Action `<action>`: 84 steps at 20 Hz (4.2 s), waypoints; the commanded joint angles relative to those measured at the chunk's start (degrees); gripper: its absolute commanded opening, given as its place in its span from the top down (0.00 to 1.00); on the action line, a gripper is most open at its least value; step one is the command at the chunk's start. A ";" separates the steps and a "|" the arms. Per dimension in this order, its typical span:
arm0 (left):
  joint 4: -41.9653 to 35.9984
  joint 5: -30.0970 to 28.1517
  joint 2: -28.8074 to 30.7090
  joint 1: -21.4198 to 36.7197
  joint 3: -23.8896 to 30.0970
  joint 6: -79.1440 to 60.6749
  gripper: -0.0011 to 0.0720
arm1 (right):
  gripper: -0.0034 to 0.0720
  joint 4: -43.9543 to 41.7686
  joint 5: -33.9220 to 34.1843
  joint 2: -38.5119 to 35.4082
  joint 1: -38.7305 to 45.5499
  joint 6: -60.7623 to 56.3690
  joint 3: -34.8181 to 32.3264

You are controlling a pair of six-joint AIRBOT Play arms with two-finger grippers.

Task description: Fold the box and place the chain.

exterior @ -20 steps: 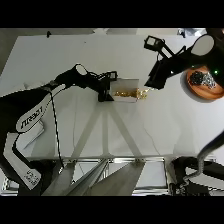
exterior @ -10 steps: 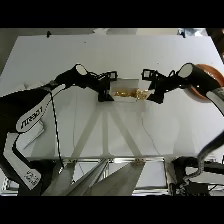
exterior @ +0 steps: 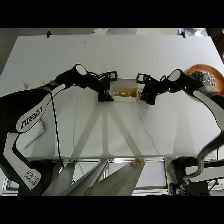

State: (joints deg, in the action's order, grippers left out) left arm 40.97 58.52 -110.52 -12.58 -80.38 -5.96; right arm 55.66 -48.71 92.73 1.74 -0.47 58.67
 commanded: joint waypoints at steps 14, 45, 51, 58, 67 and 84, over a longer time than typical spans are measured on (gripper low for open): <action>0.00 -0.02 0.00 -0.02 -0.04 -0.02 0.96 | 0.94 -11.17 0.55 -19.26 -2.32 -18.99 -0.11; 0.00 -0.02 0.00 -0.02 -0.04 0.00 0.96 | 0.44 -3.93 8.74 2.21 0.35 0.61 -0.11; 0.00 -0.02 0.00 -0.02 -0.04 0.00 0.96 | 0.91 -5.25 13.77 2.99 0.00 -2.27 -0.11; 0.00 -0.02 0.00 -0.02 -0.04 -0.02 0.96 | 0.94 -4.92 9.90 -1.90 0.13 -3.21 -0.11; 0.00 -0.02 0.00 -0.02 -0.04 -0.02 0.96 | 0.94 -5.18 -2.51 -15.67 -0.92 -12.04 -0.11; 0.00 -0.02 0.00 -0.02 -0.04 -0.02 0.96 | 0.94 -21.75 9.20 -16.63 -7.26 -11.02 1.05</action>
State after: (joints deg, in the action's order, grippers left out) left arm 40.97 58.52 -110.52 -12.58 -80.38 -5.96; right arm 36.82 -43.64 76.14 -5.34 -11.68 59.07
